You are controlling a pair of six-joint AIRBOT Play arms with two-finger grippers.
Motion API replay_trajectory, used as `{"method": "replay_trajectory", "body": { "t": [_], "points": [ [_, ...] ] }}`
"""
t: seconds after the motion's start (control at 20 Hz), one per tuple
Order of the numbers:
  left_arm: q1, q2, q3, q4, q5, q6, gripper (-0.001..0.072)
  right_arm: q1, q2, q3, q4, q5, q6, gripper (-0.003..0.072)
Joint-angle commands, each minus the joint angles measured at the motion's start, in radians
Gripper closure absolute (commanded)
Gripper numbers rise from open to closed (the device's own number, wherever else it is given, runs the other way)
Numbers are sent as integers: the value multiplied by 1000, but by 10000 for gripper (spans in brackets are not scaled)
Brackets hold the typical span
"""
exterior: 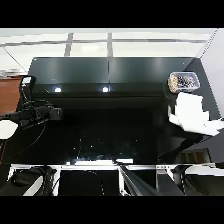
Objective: Fold the box and place the chain.
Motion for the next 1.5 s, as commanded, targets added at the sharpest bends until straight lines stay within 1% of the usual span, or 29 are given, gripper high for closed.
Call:
{"method": "replay_trajectory", "body": {
  "t": [0.0,0.05,0.25,0.4,0.45,0.55,0.65,0.75,0.85,0.95,1.0,1.15,1.25,1.35,1.45],
  "points": [
    [0,1,0,0,0,0,687,24,124,-37,202,-14,-16,675],
    [0,1,0,0,0,0,687,53,181,-79,246,-22,-19,675],
    [0,1,0,0,0,0,687,243,393,-291,329,-64,-18,674],
    [0,1,0,0,0,0,687,398,518,-442,425,-113,25,674],
    [0,1,0,0,0,0,687,449,555,-494,457,-146,41,674],
    [0,1,0,0,0,0,687,565,628,-615,535,-256,67,674],
    [0,1,0,0,0,0,687,680,669,-723,620,-367,69,674],
    [0,0,0,0,0,0,687,808,675,-814,693,-483,69,674],
    [0,1,0,0,3,0,687,951,675,-886,716,-621,69,674],
    [0,0,0,0,46,0,687,1064,674,-922,719,-758,69,674],
    [0,0,0,0,66,0,687,1109,674,-928,719,-800,74,674],
    [0,0,0,0,98,0,687,1194,673,-932,714,-808,77,674],
    [0,0,0,-18,141,-2,687,1233,672,-933,713,-812,77,674],
    [-5,-16,-3,-134,178,0,687,1261,672,-933,713,-820,77,674],
    [-22,-77,-14,-212,201,0,681,1283,672,-933,711,-820,76,674]
  ]
}}
